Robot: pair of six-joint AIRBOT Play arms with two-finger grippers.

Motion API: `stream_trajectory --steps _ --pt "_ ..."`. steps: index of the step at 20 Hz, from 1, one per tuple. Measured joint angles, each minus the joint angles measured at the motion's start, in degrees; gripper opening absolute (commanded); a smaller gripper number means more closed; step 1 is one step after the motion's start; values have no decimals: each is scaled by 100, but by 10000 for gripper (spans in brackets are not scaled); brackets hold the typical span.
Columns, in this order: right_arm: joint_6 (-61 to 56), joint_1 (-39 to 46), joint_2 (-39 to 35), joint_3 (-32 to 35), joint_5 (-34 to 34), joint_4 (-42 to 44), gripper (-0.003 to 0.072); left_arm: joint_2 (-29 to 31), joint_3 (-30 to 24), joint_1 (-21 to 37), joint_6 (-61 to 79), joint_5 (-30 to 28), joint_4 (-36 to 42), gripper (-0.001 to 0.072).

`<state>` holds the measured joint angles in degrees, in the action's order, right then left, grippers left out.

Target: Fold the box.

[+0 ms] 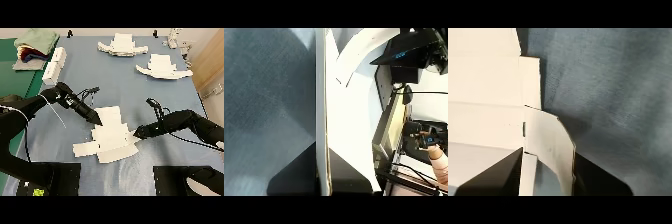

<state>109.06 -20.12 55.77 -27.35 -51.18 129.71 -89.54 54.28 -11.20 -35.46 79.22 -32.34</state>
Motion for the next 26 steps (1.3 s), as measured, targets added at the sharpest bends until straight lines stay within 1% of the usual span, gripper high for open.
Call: stream_trajectory --steps 2,4,6,7,9,11,14,16,19,22,26 --pt "-195 0 -2 -55 98 -577 406 2 48 -13 201 7 31 11" --pt "-754 0 0 -136 160 -1572 406 90 116 -22 619 50 188 10" --pt "-1679 0 0 -262 109 -2776 407 289 155 -50 1185 15 378 9" --pt "-2212 0 -2 -365 24 -3375 407 426 168 -79 1456 -57 446 9" --pt "-3136 0 -17 -647 -175 -4312 407 730 170 -170 1895 -247 483 7" --pt "-3810 0 -35 -1001 -328 -4918 407 1073 81 -308 2264 -575 468 7" --pt "-4483 0 -50 -1521 -439 -5388 406 1652 -315 -605 2804 -1290 409 6" --pt "-4780 0 -55 -1770 -483 -5554 405 2063 -739 -859 3187 -1805 413 7" --pt "-5084 0 -55 -1950 -527 -5613 405 2583 -1399 -1287 3762 -2531 485 11" --pt "-5233 0 -55 -2017 -542 -5552 405 2822 -1818 -1694 4203 -3121 551 12" --pt "-5318 0 -55 -2048 -599 -5453 405 2885 -2000 -1919 4433 -3521 570 12"
